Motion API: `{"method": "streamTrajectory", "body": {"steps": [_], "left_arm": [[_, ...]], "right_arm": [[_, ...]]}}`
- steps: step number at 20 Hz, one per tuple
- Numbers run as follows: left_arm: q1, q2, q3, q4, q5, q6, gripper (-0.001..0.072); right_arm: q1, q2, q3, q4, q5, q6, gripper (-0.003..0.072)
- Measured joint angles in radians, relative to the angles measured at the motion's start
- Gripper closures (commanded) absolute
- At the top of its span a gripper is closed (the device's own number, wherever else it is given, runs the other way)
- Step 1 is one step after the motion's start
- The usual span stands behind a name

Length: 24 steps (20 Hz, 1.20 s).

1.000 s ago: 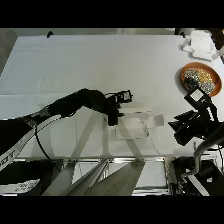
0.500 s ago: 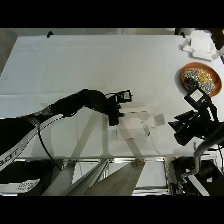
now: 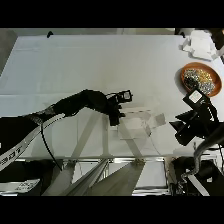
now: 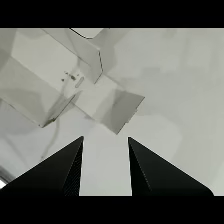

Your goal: Fold the box and place the chain.

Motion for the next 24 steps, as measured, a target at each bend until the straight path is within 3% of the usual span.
{"method": "streamTrajectory", "body": {"steps": [8,15,16,18,20,24], "left_arm": [[0.000,-0.003,0.000,0.010,0.002,0.000,0.0696],[0.000,-0.003,0.000,0.014,0.003,0.000,0.0696],[0.000,-0.003,0.000,0.015,0.003,0.000,0.0696],[0.000,-0.003,0.000,0.015,0.003,0.000,0.0697],[0.000,-0.003,0.000,0.015,0.003,0.000,0.0696],[0.000,-0.003,0.000,0.016,0.003,0.000,0.0696]], "right_arm": [[0.000,0.000,-0.001,0.002,0.003,-0.098,0.0363],[0.000,-0.010,-0.060,0.027,0.002,-0.343,0.0360],[0.000,-0.018,-0.067,0.030,0.001,-0.385,0.0328],[0.000,-0.036,-0.077,0.040,-0.016,-0.455,0.0072],[0.000,-0.061,-0.095,0.059,-0.074,-0.526,0.0035],[0.000,-0.151,-0.148,0.116,-0.183,-0.692,0.0032]]}}
